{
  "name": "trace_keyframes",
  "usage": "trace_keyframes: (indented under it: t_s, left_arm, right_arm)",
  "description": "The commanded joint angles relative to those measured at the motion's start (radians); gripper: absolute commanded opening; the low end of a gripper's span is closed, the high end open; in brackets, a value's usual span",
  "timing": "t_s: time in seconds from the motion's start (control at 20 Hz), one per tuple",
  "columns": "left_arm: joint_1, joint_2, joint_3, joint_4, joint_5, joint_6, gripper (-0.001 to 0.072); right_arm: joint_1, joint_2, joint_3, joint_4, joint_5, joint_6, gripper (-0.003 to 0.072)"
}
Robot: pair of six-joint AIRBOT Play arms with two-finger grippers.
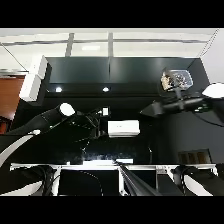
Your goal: Fold the box and place the chain.
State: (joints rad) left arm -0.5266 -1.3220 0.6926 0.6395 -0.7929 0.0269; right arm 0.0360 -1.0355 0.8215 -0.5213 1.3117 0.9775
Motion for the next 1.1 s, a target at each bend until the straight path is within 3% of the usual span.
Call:
trace_keyframes:
  t_s: [0.0,0.1,0.25,0.35,0.55,0.75,1.05]
  left_arm:
    - [0.012,0.081,0.001,0.156,-0.052,-0.152,0.0713]
    - [0.011,0.152,0.001,0.169,-0.114,-0.174,0.0713]
    - [-0.03,0.213,0.015,0.148,-0.127,-0.261,0.0713]
    - [-0.082,0.177,0.061,0.138,-0.106,-0.376,0.0709]
    - [-0.191,0.038,0.175,0.096,-0.01,-0.383,0.0709]
    - [-0.228,-0.08,0.282,0.097,0.006,-0.383,0.0709]
    - [-0.23,-0.116,0.302,0.114,0.006,-0.383,0.0709]
  right_arm:
    - [-0.167,0.104,0.018,-0.069,0.063,0.007,0.001]
    - [-0.251,0.125,0.018,-0.083,0.096,0.006,0.001]
    - [-0.33,0.125,0.018,-0.082,0.072,0.006,0.001]
    - [-0.335,0.125,0.017,-0.083,0.024,0.006,0.001]
    - [-0.335,0.125,0.017,-0.082,0.01,0.006,0.001]
    - [-0.335,0.125,0.017,-0.083,0.012,0.006,0.001]
    - [-0.335,0.125,0.017,-0.083,0.012,-0.003,0.001]
